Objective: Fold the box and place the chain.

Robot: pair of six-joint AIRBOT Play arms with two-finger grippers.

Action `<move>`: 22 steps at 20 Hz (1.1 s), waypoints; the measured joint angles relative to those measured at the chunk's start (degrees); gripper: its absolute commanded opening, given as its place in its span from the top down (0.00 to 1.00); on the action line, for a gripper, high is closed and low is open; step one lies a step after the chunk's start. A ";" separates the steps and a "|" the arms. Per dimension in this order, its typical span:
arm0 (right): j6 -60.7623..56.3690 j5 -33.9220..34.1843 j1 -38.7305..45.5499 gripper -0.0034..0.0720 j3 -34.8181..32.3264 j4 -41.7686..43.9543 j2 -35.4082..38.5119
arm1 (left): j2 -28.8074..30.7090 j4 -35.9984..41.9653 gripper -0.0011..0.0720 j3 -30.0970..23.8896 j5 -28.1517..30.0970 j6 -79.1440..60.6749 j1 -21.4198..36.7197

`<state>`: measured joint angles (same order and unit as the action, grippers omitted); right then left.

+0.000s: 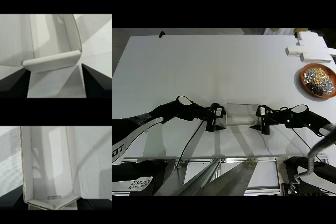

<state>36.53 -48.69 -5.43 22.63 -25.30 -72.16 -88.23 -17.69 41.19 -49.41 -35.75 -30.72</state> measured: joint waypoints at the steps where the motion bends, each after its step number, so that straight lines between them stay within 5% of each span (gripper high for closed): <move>1: 0.00 0.00 0.00 0.43 0.00 0.00 0.00 | -0.02 0.24 0.02 0.00 -0.15 0.09 0.00; 12: -0.09 0.00 0.00 0.43 0.00 0.04 0.00 | -0.57 5.95 0.03 0.63 0.70 1.33 -1.27; 22: -0.09 0.07 0.00 0.43 0.00 0.09 -0.02 | -1.97 1.09 0.04 2.99 0.76 9.86 -1.66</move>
<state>36.45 -48.62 -5.43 22.63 -25.21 -72.18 -90.19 -16.60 44.18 -48.64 -25.89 -32.38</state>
